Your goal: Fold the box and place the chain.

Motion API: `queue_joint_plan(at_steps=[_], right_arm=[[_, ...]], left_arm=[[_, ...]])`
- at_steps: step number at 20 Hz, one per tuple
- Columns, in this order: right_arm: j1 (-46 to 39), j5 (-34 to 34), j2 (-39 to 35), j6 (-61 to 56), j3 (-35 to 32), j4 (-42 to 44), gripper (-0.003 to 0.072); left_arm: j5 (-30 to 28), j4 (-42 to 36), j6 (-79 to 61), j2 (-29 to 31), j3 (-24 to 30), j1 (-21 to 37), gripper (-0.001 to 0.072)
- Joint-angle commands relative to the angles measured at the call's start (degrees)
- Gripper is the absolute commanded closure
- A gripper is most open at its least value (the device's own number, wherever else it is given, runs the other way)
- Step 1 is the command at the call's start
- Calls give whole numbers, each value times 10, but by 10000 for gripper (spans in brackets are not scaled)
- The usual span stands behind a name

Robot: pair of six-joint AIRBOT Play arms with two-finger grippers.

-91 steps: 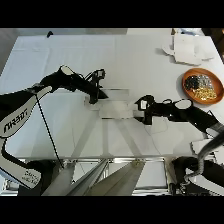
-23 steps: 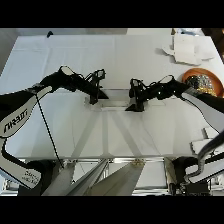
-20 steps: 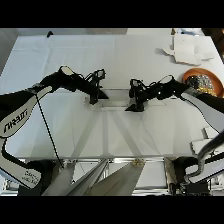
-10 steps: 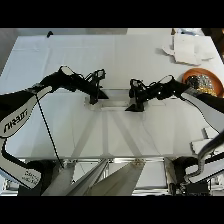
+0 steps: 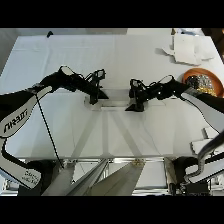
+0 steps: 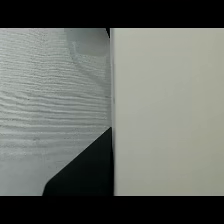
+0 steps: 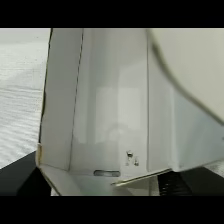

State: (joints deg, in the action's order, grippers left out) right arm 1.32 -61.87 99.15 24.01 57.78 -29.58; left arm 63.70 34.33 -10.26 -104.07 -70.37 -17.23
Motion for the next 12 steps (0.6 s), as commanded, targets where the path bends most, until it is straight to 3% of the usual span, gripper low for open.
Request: queue_joint_plan(at_steps=[1, 12], right_arm=[[0, -1, 0, 0, 1, -1, 162], [0, -1, 0, 0, 1, -2, 169]], left_arm=[[0, 0, 0, 0, 0, 0, 696], [0, 0, 0, 0, 0, 0, 696]])
